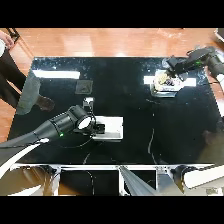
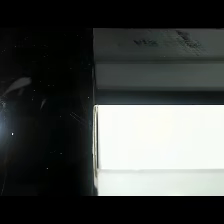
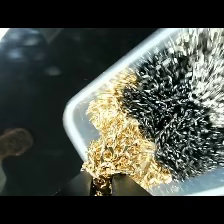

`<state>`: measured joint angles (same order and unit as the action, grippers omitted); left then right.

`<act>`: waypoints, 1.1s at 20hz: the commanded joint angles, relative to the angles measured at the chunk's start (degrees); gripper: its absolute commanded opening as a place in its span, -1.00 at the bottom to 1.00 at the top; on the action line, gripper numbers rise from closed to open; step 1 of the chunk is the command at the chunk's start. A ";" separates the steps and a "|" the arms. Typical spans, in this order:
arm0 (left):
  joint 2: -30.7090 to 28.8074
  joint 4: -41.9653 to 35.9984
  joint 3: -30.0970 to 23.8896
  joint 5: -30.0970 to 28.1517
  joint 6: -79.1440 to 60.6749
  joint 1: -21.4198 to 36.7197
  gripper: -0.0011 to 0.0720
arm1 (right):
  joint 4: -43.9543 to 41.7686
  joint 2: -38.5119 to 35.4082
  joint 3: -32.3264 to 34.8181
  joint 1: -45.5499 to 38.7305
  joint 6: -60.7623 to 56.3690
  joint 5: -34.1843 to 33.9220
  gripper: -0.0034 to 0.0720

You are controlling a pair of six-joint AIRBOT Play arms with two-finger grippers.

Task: Fold the box and place the chain.

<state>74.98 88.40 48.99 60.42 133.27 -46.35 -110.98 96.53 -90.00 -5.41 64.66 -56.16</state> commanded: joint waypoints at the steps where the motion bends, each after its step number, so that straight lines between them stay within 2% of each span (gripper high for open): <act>1: 0.00 0.04 0.04 -0.07 0.00 0.04 -0.91 | -1.22 -6.78 -0.17 -1.92 10.08 -1.55 -0.87; 4: 0.00 0.02 0.04 0.04 -0.02 0.02 -0.91 | -7.10 -13.68 -0.17 -1.92 16.52 -0.44 -0.87; 6: 0.00 0.02 0.04 0.07 0.00 0.02 -0.91 | -7.19 -16.55 -0.17 -1.25 16.61 0.48 -0.87; 11: 0.00 0.02 0.04 0.17 -0.07 0.02 -0.91 | -7.69 -21.20 -0.15 -1.11 24.24 -4.98 -0.87; 14: 0.00 -0.42 0.04 0.15 -0.04 0.02 -0.91 | -7.78 -26.27 -0.15 -0.52 29.18 -6.82 -0.87; 17: 0.00 -0.42 0.04 0.09 -0.04 0.02 -0.91 | -8.35 -31.04 -0.13 -0.42 32.06 -11.47 -0.87; 22: 0.00 -0.61 0.04 0.09 -0.04 0.02 -0.91 | -13.07 -37.00 0.15 -0.42 33.14 -12.90 -0.87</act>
<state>74.98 87.96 48.99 60.55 133.25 -46.35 -121.69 62.70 -89.95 -5.85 96.20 -66.78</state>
